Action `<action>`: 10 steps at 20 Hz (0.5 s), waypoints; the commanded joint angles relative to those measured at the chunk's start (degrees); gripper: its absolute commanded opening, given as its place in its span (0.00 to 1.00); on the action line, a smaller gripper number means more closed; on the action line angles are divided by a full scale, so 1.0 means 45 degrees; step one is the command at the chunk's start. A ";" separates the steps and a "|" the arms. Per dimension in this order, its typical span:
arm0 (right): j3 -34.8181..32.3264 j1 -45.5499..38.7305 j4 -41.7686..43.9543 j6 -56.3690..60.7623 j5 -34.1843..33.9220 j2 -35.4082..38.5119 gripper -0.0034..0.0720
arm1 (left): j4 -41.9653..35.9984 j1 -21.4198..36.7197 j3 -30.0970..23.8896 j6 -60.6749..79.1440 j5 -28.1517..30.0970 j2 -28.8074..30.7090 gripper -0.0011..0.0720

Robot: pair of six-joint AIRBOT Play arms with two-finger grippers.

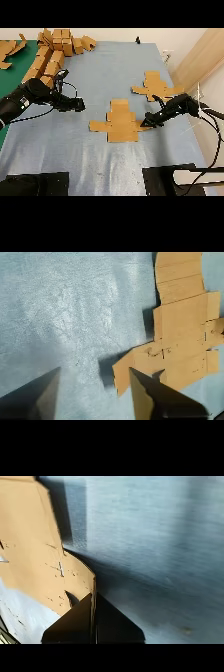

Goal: Fold the box.

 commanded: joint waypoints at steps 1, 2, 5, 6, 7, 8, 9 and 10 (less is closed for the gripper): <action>-0.0015 0.0219 0.1477 -0.1127 -0.0918 0.0243 0.05 | -0.0486 0.0121 0.0000 0.0471 -0.0151 -0.0136 0.71; -0.0019 0.0350 0.2254 -0.1574 -0.1219 0.0461 0.05 | -0.0991 0.0262 0.0000 0.0816 -0.0204 -0.0238 0.71; -0.0325 0.1326 0.3502 -0.2516 -0.0962 0.1661 0.05 | -0.3521 0.1098 0.0010 0.2603 -0.0729 -0.0772 0.71; -0.0622 0.1797 0.3594 -0.2550 -0.0680 0.2132 0.05 | -0.4435 0.1477 0.0015 0.3366 -0.1054 -0.1025 0.72; -0.1001 0.2283 0.3677 -0.2652 -0.0457 0.2594 0.05 | -0.5139 0.1797 0.0019 0.3939 -0.1389 -0.1307 0.72; -0.1418 0.2725 0.3915 -0.2953 -0.0272 0.3031 0.05 | -0.5702 0.2103 0.0024 0.4483 -0.1778 -0.1656 0.72; -0.1870 0.3177 0.4201 -0.3215 0.0087 0.3507 0.05 | -0.6096 0.2361 0.0019 0.4906 -0.2152 -0.2040 0.72; -0.2356 0.3628 0.4449 -0.3439 0.0665 0.4065 0.05 | -0.6436 0.2521 0.0024 0.5241 -0.2463 -0.2424 0.72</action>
